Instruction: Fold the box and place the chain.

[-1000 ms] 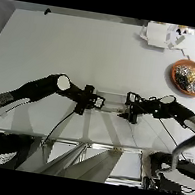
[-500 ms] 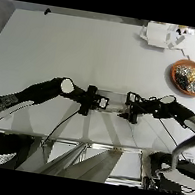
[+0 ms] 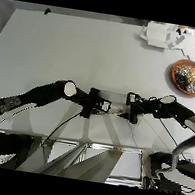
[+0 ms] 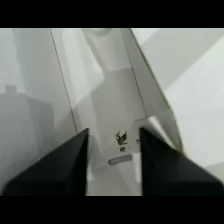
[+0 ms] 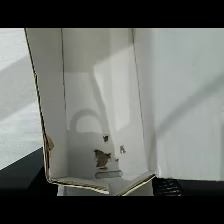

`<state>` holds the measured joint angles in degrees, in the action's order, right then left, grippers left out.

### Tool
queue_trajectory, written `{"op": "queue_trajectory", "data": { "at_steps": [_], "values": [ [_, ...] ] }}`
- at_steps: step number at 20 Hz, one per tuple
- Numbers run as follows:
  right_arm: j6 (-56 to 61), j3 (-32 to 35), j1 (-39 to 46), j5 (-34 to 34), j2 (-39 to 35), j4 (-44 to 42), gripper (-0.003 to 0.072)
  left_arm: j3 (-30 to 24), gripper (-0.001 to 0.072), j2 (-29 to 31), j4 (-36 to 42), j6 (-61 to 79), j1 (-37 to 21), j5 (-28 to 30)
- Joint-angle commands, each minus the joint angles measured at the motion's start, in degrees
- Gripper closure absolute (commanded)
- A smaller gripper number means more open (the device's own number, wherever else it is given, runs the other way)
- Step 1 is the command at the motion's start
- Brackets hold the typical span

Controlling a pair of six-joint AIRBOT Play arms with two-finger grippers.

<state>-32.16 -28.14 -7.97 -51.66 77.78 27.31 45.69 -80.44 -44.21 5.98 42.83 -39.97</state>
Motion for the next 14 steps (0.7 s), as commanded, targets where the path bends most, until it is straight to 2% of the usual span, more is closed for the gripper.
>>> {"op": "queue_trajectory", "data": {
  "at_steps": [1, 3, 4, 5, 6, 8, 11, 13, 14],
  "values": [
    [0.17, -0.02, 0.00, 0.02, -0.04, -0.15, 0.0348, -0.02, 0.0571, 2.51, -0.63, -0.09, -0.50, -0.59],
    [0.17, -0.02, 0.00, 0.02, -0.04, -0.15, 0.0348, -0.02, 0.0588, 5.75, -0.90, -2.38, -1.64, -1.68],
    [0.17, -0.02, 0.00, 0.02, -0.04, -0.15, 0.0348, -0.02, 0.0588, 7.74, -2.25, -6.25, -2.29, -2.29],
    [0.17, -0.02, 0.00, 0.02, -0.02, -0.15, 0.0348, -0.02, 0.0619, 9.77, -4.74, -12.55, -3.04, -2.89],
    [0.17, -0.02, 0.00, 0.02, -0.02, -0.15, 0.0348, -0.02, 0.0706, 12.22, -8.09, -22.49, -4.02, -3.17],
    [0.17, -0.02, 0.00, 0.02, -0.04, -0.15, 0.0348, -0.02, 0.0702, 17.31, -17.46, -45.03, -6.43, -4.74],
    [0.17, -0.02, 0.00, 0.02, -0.02, -0.15, 0.0348, -0.02, 0.0703, 23.54, -28.37, -73.20, -10.51, -13.66],
    [0.17, -0.02, 0.00, 0.02, -0.04, -0.15, 0.0348, -0.07, 0.0703, 24.41, -29.09, -84.50, -13.42, -20.00],
    [0.17, -0.02, 0.00, 0.02, -0.04, -0.15, 0.0348, -0.39, 0.0702, 24.11, -28.89, -88.37, -14.60, -21.27]
  ]
}}
